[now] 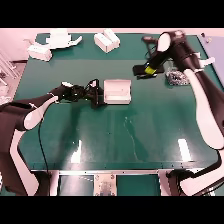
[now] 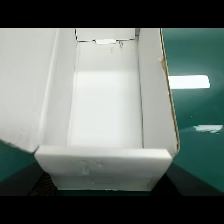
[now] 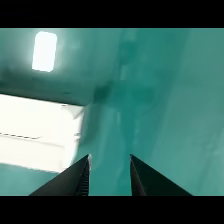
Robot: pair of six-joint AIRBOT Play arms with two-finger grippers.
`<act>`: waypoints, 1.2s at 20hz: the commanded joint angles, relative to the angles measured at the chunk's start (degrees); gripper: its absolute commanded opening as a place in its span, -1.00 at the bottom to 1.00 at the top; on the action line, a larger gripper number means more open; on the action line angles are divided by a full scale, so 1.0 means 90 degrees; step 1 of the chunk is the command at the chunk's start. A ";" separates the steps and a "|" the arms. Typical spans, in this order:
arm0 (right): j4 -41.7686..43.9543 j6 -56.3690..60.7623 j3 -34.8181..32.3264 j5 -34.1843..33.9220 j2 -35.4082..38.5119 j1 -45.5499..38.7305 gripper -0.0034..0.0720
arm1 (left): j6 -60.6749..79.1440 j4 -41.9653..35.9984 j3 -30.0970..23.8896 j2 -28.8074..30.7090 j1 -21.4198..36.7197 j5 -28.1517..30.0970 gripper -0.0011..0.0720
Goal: Fold the box and place the chain.
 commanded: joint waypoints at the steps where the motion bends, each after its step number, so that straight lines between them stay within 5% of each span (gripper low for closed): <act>1: -0.1088 -0.0359 0.0073 -0.0039 0.0413 -0.0355 -0.10 | -0.0002 0.0005 0.0000 0.0005 0.0005 0.0002 0.31; 3: -0.1200 -0.0391 0.0070 -0.0068 0.0423 -0.0772 0.46 | -0.0002 0.0005 0.0000 0.0005 0.0005 0.0002 0.31; 4: -0.1202 -0.0403 0.0041 -0.0185 0.0420 -0.1010 0.51 | -0.0002 0.0005 0.0000 0.0005 0.0005 0.0005 0.31; 9: -0.1171 -0.0461 -0.0423 -0.1739 0.0420 -0.2072 0.50 | 0.0000 0.0007 0.0000 0.0005 0.0005 0.0005 0.31; 15: -0.0865 -0.0765 -0.1829 -0.3706 0.0321 -0.2686 0.50 | -0.0002 0.0005 0.0000 0.0005 0.0005 0.0000 0.31; 24: -0.0845 -0.0741 -0.1987 -0.4580 -0.0619 -0.2851 0.47 | -0.0002 0.0005 0.0000 0.0005 0.0005 0.0002 0.31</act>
